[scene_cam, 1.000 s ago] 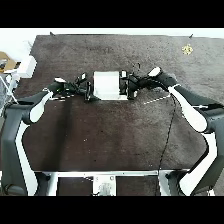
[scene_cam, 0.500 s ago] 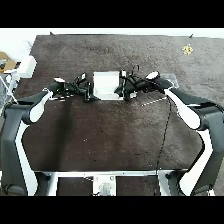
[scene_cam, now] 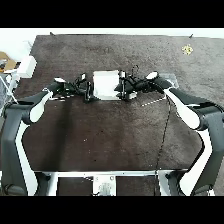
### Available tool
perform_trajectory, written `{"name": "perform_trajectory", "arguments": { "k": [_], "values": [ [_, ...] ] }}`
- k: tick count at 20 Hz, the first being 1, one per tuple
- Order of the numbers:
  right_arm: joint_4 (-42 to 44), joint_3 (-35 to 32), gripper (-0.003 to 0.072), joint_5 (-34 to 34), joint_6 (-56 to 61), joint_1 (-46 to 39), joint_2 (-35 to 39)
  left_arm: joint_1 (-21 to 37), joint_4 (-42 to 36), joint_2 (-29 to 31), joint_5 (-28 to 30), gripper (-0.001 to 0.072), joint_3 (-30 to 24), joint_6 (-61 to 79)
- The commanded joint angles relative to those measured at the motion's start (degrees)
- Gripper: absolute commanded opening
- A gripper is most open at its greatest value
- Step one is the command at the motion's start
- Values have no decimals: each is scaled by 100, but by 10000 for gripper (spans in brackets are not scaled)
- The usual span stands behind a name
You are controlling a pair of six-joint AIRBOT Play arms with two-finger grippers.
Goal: Fold the box and place the chain.
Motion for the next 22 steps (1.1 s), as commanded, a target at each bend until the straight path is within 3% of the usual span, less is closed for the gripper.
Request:
{"name": "perform_trajectory", "arguments": {
  "k": [1, 2, 4, 6, 7, 8, 9, 15, 18, 22],
  "values": [
    [-111, -2, 557, -90, 2, -24, -2, 0, -4, 2, 2, 395, -2, -4],
    [-118, -2, 514, -87, 4, -31, 9, 0, -4, 2, 2, 395, -2, -4],
    [-251, -2, 311, -87, 234, -55, 92, 0, -2, 2, 2, 395, -2, -4],
    [-994, -2, 312, -79, 1045, -90, 319, 0, -4, 2, 4, 395, -2, -4],
    [-1578, -2, 226, -39, 1569, -109, 487, 0, -4, 2, 4, 395, -2, -4],
    [-2061, -2, 74, 9, 2109, -131, 662, 0, -4, 2, 2, 395, -2, -4],
    [-2411, -2, 29, 4, 2686, -170, 861, 0, -4, 2, 2, 395, -2, -4],
    [-2577, -2, 0, 216, 5569, -761, 1766, 0, -4, 2, 4, 395, -2, -4],
    [-2577, -72, 1, 809, 6566, -1204, 1624, 0, -4, 2, 4, 395, -2, -4],
    [-2433, -109, 0, 776, 7381, -1377, 1180, 0, -4, 2, 2, 395, -2, -4]
  ]
}}
